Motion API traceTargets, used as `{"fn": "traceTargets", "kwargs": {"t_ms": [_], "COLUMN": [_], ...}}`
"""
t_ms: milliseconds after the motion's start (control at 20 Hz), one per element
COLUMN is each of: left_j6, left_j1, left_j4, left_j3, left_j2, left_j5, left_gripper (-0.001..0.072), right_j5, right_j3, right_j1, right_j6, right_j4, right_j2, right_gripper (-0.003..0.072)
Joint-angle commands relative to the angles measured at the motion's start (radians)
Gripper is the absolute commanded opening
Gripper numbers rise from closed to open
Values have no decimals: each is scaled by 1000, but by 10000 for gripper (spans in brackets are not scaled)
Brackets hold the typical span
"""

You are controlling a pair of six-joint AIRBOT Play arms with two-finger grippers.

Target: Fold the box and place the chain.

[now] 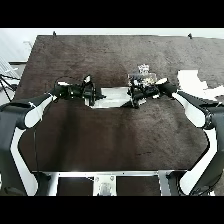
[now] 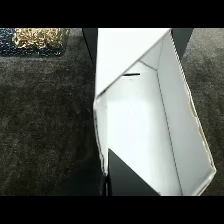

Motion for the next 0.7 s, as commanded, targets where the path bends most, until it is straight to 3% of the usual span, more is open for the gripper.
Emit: {"fn": "traceTargets", "kwargs": {"t_ms": [0,650], "left_j6": [0,0], "left_j1": [0,0], "left_j4": [0,0], "left_j3": [0,0], "left_j2": [0,0], "left_j5": [-1,-1], "left_gripper": [21,21], "right_j5": [11,7], "right_j3": [15,45], "right_j1": [-2,-2], "right_j6": [-3,-71], "right_j4": [-40,-84], "right_j2": [-1,-2], "right_gripper": [608,608]}}
